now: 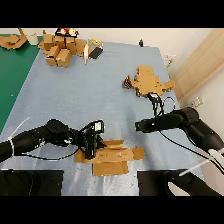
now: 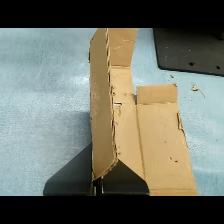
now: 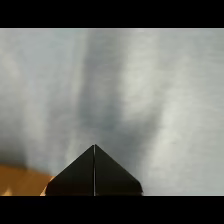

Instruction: Fold the box.

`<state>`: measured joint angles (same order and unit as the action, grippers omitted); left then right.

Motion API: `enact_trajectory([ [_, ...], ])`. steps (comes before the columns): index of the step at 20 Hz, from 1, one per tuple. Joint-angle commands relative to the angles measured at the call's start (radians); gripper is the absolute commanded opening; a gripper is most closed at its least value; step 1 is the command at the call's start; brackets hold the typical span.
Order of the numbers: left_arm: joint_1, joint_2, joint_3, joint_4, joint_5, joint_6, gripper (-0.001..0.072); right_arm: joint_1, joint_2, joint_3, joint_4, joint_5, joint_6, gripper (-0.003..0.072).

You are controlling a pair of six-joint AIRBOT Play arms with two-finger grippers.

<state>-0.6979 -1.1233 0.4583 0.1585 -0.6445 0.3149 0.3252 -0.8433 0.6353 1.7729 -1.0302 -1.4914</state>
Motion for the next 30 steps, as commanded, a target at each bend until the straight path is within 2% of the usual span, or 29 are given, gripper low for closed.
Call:
enact_trajectory([
  [1, -0.001, -0.001, 0.000, 0.002, 0.016, -0.001, 0.0013, 0.008, 0.079, -0.015, 0.234, -0.171, -0.168, 0.0003],
  [7, -0.001, -0.001, 0.000, 0.001, 0.013, -0.001, 0.0013, 0.165, 0.235, -0.083, 0.210, -0.172, -0.132, 0.0003],
  [10, -0.001, -0.001, 0.000, 0.001, 0.014, -0.001, 0.0013, 0.213, 0.259, -0.083, 0.213, -0.180, -0.121, 0.0003],
  [12, -0.001, -0.001, 0.000, 0.001, 0.014, -0.001, 0.0013, 0.298, 0.259, -0.085, 0.179, -0.177, -0.132, 0.0002],
  [15, -0.001, -0.001, 0.000, 0.001, 0.014, -0.001, 0.0013, 0.543, 0.271, -0.114, 0.030, -0.111, -0.056, 0.0002],
  [19, -0.001, -0.001, 0.000, 0.001, 0.014, -0.001, 0.0013, 0.981, 0.271, -0.191, -0.280, -0.051, 0.237, 0.0001],
  [21, -0.001, -0.001, 0.000, 0.001, 0.013, -0.001, 0.0013, 1.174, 0.270, -0.230, -0.411, 0.017, 0.253, 0.0011],
  [22, -0.001, -0.001, 0.000, 0.001, 0.014, -0.001, 0.0013, 1.242, 0.261, -0.246, -0.460, 0.046, 0.253, 0.0200],
  [23, 0.000, -0.001, 0.000, 0.001, 0.015, -0.001, 0.0013, 1.296, 0.244, -0.258, -0.510, 0.066, 0.252, 0.0470],
  [24, -0.001, -0.001, 0.000, 0.001, 0.015, -0.001, 0.0013, 1.328, 0.220, -0.264, -0.558, 0.069, 0.252, 0.0535],
  [27, -0.001, -0.001, 0.000, 0.000, 0.014, -0.001, 0.0013, 1.334, 0.140, -0.264, -0.673, 0.074, 0.253, 0.0535],
  [30, -0.001, -0.001, 0.000, -0.002, 0.014, -0.001, 0.0013, 1.334, 0.054, -0.264, -0.723, 0.086, 0.253, 0.0534],
])
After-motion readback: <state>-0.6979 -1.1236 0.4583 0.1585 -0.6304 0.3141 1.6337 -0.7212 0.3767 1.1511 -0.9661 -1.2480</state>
